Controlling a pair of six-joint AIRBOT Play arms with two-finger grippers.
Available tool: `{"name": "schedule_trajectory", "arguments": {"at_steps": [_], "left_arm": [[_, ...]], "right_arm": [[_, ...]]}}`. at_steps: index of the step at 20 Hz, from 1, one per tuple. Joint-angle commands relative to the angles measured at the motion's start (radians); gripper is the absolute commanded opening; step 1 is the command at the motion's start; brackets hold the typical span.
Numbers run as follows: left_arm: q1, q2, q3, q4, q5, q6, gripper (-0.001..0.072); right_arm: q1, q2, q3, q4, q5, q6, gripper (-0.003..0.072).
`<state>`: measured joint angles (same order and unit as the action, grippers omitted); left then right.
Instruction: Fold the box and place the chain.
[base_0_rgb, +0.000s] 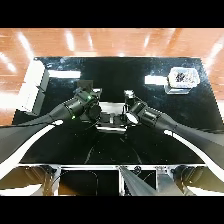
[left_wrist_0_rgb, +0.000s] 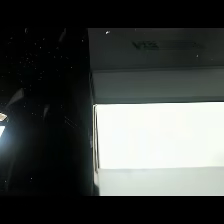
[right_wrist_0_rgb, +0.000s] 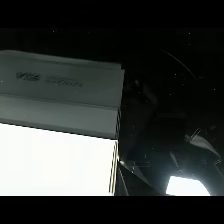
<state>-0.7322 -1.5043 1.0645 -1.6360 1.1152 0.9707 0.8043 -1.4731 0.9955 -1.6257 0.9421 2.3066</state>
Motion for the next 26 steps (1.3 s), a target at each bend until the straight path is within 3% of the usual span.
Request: {"name": "schedule_trajectory", "arguments": {"at_steps": [1,2,3,11,12,13,14,16,17,18,19,22,23,24,25,26], "left_arm": [[0.0,0.0,0.0,0.001,0.0,0.0,0.0023],[0.0,0.0,0.0,0.001,0.0,0.001,0.0023],[0.0,0.0,0.0,0.001,-0.001,0.001,0.0023],[0.0,0.0,0.0,0.001,0.0,0.001,0.0023],[0.0,0.0,0.0,0.001,-0.001,0.001,0.0023],[0.0,0.0,0.0,0.001,-0.001,0.0,0.0023],[0.0,0.0,0.0,0.001,0.0,0.001,0.0023],[0.0,0.0,0.0,0.0,0.0,0.001,0.0023],[0.0,0.0,0.0,0.001,0.0,0.0,0.0023],[0.0,0.0,0.0,0.001,0.0,0.0,0.0023],[0.0,0.0,0.0,0.001,-0.001,0.0,0.0023],[0.0,0.0,0.0,0.002,-0.002,0.001,0.0023],[0.0,0.0,0.0,0.006,0.0,0.001,0.0023],[0.0,0.0,0.0,0.008,0.0,0.001,0.0023],[0.0,0.0,0.0,0.006,0.0,0.001,0.0023],[0.0,0.0,0.0,0.003,-0.001,0.0,0.0023]], "right_arm": [[0.0,-0.003,-0.001,0.014,-0.002,-0.02,0.0242],[0.0,-0.003,-0.001,0.015,-0.003,-0.023,0.0226],[0.0,-0.003,0.0,0.02,-0.005,-0.038,0.0021],[0.0,-0.003,0.0,0.032,-0.003,-0.053,0.001],[0.0,-0.003,0.0,0.037,-0.003,-0.053,0.0047],[0.0,-0.002,0.0,0.037,-0.003,-0.053,0.0271],[0.0,-0.002,0.0,0.037,-0.002,-0.053,0.0376],[0.0,-0.002,0.0,0.037,-0.002,-0.053,0.0372],[0.0,-0.001,0.0,0.037,-0.002,-0.054,0.027],[0.0,0.0,0.0,0.037,-0.002,-0.056,0.0042],[0.0,0.002,0.0,0.037,-0.001,-0.064,0.001],[0.0,0.013,0.0,0.036,0.005,-0.067,0.0011],[0.0,0.021,0.0,0.036,0.009,-0.067,0.0073],[0.0,0.031,0.0,0.036,0.02,-0.067,0.0287],[0.0,0.043,0.0,0.031,0.036,-0.068,0.0435],[0.0,0.059,0.0,0.016,0.055,-0.077,0.0452]]}}
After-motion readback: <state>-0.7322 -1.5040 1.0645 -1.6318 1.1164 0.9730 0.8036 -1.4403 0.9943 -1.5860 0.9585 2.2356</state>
